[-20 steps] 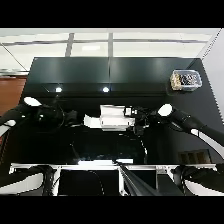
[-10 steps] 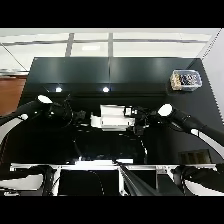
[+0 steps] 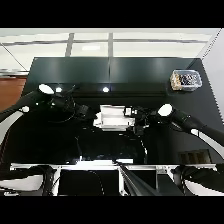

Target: Fold the box and place the chain.

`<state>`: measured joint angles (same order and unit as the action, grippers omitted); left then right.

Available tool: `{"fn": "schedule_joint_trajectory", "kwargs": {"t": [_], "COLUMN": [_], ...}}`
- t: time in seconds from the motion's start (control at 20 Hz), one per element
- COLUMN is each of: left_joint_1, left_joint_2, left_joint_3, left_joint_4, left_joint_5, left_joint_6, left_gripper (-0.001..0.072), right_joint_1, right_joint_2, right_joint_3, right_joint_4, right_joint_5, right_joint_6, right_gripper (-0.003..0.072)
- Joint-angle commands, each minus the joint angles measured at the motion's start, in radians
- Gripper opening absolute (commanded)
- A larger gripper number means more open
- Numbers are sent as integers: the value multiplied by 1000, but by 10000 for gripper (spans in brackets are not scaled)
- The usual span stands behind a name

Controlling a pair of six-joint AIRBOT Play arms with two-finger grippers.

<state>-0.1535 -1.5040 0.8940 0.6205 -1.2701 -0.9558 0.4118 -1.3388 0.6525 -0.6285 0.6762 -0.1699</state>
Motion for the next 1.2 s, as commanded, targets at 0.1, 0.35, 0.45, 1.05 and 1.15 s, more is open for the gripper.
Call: {"fn": "schedule_joint_trajectory", "kwargs": {"t": [0.1,0.35,0.45,1.05,1.15], "left_joint_1": [-98,-144,-160,-228,-246], "left_joint_2": [0,0,0,2,7], "left_joint_3": [78,106,106,106,108], "left_joint_4": [0,68,101,163,192], "left_joint_5": [-21,-5,14,120,146], "left_joint_6": [-23,-104,-132,-247,-285], "left_gripper": [673,624,624,624,623], "right_joint_1": [0,0,0,0,0], "right_joint_2": [0,0,0,0,0], "right_joint_3": [0,0,0,0,0], "right_joint_4": [0,0,0,0,0], "right_joint_5": [0,0,0,-3,-3], "right_joint_6": [0,0,0,0,0], "right_gripper": [128,128,128,128,128]}}
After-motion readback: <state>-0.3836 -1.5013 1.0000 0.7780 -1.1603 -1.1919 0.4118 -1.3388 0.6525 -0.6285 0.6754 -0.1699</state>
